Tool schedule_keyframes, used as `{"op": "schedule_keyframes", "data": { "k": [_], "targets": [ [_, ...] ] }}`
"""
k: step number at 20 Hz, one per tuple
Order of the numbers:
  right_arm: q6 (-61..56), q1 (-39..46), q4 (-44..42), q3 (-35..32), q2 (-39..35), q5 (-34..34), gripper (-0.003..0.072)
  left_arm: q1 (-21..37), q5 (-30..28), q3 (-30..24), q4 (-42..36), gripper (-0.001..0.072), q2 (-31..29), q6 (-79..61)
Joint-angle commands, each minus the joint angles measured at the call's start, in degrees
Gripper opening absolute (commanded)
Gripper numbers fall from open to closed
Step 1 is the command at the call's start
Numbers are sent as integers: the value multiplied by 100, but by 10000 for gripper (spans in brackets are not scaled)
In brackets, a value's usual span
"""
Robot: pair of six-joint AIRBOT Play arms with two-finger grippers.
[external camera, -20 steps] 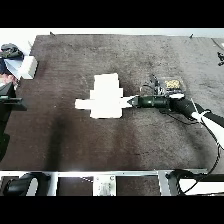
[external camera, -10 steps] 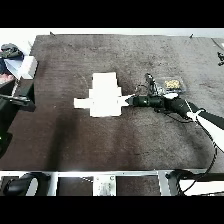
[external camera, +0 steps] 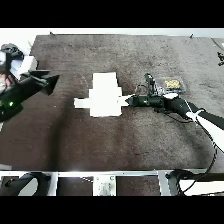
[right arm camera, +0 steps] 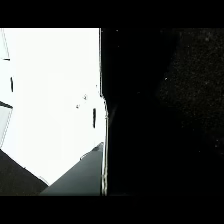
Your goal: Fold the box and place the chain.
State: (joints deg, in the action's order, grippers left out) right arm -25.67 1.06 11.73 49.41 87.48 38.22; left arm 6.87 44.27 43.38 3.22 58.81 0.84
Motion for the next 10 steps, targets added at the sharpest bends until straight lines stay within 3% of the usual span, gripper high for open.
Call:
{"op": "schedule_keyframes", "data": {
  "k": [1,6,10],
  "targets": [
    [-2,-4,-2,4,4,9,-21,-138,1259,1213,997,516,1495,1152],
    [-2,-4,-2,4,4,-11,-22,-977,1910,3348,2944,517,3307,3405],
    [-2,-4,0,4,4,-11,-21,-1150,2776,4896,3077,517,4638,4282]
  ]
}}
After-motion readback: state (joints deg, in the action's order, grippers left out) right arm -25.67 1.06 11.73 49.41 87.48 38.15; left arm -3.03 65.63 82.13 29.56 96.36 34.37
